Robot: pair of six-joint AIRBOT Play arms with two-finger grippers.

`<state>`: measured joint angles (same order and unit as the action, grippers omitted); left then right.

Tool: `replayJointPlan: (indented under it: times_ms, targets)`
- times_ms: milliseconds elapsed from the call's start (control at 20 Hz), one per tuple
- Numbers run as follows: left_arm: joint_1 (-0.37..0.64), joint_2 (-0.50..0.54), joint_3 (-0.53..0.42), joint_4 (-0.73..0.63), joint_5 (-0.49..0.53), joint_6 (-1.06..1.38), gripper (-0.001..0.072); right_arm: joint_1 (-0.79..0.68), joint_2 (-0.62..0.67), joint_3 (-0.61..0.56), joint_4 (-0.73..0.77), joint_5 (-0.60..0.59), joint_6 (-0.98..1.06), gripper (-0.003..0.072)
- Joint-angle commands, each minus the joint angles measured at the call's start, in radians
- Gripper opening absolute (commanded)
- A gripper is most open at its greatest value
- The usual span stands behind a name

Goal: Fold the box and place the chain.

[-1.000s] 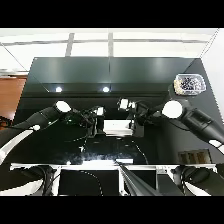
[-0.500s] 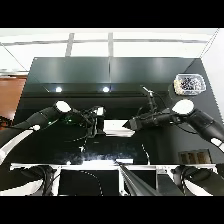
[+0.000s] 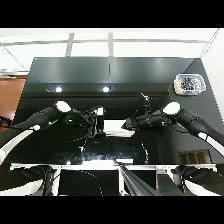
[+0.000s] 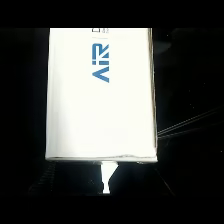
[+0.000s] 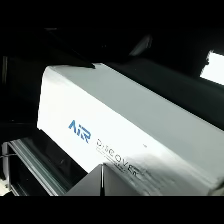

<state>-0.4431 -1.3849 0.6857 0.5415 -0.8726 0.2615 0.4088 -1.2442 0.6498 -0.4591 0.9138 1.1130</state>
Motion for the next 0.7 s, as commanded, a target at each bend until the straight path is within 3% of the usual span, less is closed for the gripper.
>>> replayJointPlan:
  times_ms: [0, 400, 600, 650]
  targets:
    - [0.000, 0.000, 0.000, 0.000, 0.000, -0.001, 0.0400, 0.001, -0.010, -0.001, -0.033, -0.029, 0.009, 0.0010]
    - [0.000, 0.000, 0.000, 0.000, -0.005, -0.001, 0.0400, -0.007, 0.009, 0.027, -0.033, 0.010, -0.011, 0.0009]
    - [0.001, 0.000, 0.000, 0.000, -0.054, -0.002, 0.0401, -0.110, 0.149, 0.117, -0.100, 0.144, -0.009, 0.0009]
    - [0.002, 0.001, 0.000, 0.000, -0.059, -0.002, 0.0445, -0.156, 0.205, 0.134, -0.135, 0.177, -0.005, 0.0009]
